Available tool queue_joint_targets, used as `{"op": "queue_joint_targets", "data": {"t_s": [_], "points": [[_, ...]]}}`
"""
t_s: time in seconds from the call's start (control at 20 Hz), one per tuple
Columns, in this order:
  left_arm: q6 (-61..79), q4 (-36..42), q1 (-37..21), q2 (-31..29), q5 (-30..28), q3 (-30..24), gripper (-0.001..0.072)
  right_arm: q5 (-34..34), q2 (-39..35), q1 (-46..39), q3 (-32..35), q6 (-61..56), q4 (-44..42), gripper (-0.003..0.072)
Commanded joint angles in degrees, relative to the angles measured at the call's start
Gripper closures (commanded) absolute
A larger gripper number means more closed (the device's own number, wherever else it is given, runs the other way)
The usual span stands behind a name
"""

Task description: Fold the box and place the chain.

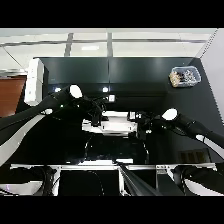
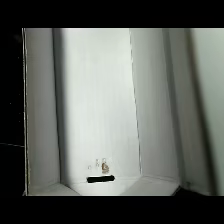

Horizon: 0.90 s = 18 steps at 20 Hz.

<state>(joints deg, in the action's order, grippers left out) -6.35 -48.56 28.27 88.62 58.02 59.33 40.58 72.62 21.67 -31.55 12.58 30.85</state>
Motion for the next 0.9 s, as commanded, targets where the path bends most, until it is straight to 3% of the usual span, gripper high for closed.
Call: {"op": "queue_joint_targets", "data": {"t_s": [0.0, 0.4, 0.5, 0.55, 0.65, 0.75, 0.85], "points": [[0.0, 0.0, 0.0, 0.0, 0.0, 0.1, 0.0680, -0.9, 0.1, 0.8, 0.0, -0.9, 1.1, -0.0013], [0.0, 0.0, 0.0, 0.0, 0.0, 0.1, 0.0680, -1.9, 0.3, 2.5, 0.0, -2.2, 3.7, -0.0011], [0.0, -0.1, 0.0, 0.0, 0.3, 0.1, 0.0679, -1.9, 0.3, 2.5, 0.0, -2.2, 3.7, 0.0191], [0.0, -0.1, -0.1, 0.0, 1.1, 0.1, 0.0629, -1.9, 0.3, 2.5, 0.0, -2.2, 3.7, 0.0218], [-2.4, -2.0, -0.5, -0.8, 2.6, 0.1, 0.0204, -1.9, 0.3, 2.5, 0.0, -2.2, 3.7, 0.0218], [-10.9, -7.9, -1.4, -3.4, 2.8, 0.1, 0.0061, -1.9, 0.3, 2.5, 0.0, -2.2, 3.7, 0.0218], [-18.5, -13.9, -3.8, -7.1, 5.7, 0.1, 0.0060, -1.9, 0.3, 2.5, 0.0, -2.2, 3.7, 0.0218]]}}
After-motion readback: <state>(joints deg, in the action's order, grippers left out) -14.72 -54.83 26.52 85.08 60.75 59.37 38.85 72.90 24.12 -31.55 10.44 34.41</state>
